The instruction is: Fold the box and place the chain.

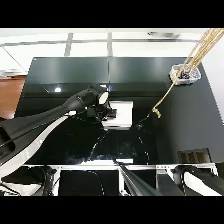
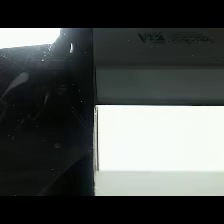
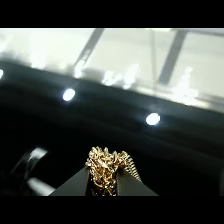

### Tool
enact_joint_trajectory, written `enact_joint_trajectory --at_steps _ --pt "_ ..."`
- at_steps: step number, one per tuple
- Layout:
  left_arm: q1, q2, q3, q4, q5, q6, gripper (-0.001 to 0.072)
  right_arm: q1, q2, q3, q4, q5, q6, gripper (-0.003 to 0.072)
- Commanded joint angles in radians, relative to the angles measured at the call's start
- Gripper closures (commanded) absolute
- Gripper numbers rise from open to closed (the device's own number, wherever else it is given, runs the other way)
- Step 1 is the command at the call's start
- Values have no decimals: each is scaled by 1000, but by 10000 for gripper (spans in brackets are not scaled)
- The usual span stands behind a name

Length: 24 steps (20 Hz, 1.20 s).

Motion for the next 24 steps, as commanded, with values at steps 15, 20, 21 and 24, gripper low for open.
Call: enact_joint_trajectory --at_steps 15,20,21,24 --pt "1 0 0 0 1 0 681 350 19 -752 327 -181 -176 674" --pt "1 0 0 1 1 0 681 416 3 -970 329 -421 -159 673" --pt "1 0 0 0 1 0 681 420 -4 -997 329 -449 -154 673" --pt "1 0 0 0 0 0 681 422 -19 -1039 310 -489 -154 671"
